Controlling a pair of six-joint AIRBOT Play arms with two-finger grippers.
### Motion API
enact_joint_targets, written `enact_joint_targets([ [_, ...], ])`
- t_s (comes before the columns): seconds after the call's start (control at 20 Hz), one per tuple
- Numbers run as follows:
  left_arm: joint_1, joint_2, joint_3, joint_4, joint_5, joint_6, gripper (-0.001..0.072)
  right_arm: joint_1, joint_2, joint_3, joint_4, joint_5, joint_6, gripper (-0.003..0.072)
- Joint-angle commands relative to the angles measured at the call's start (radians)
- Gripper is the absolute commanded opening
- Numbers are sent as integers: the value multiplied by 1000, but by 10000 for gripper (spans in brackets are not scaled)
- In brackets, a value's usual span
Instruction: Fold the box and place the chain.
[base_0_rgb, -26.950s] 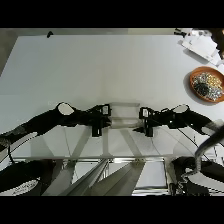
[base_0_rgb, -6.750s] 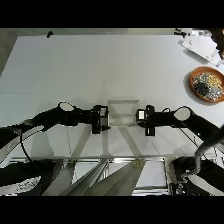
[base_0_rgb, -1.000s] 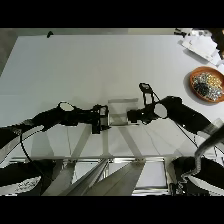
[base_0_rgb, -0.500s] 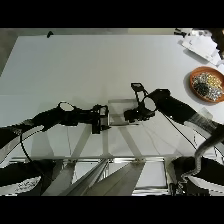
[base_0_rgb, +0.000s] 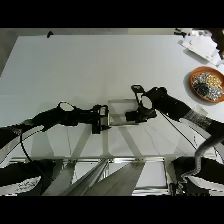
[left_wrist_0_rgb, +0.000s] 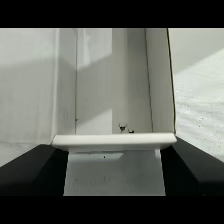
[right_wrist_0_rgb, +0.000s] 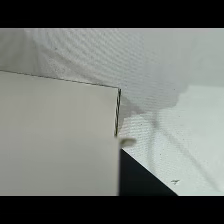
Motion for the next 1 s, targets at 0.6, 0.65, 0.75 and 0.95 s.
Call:
enact_joint_targets([
  [0.6,0,0,0,3,1,5,456,86,-35,1,-148,-45,178,201],
  [0.65,0,0,0,3,1,5,456,86,-36,0,-154,-42,177,119],
  [0.75,0,0,0,3,1,5,456,86,-40,0,-157,-38,176,17],
  [0.95,0,0,0,3,1,5,456,87,-49,0,-151,-45,177,122],
])
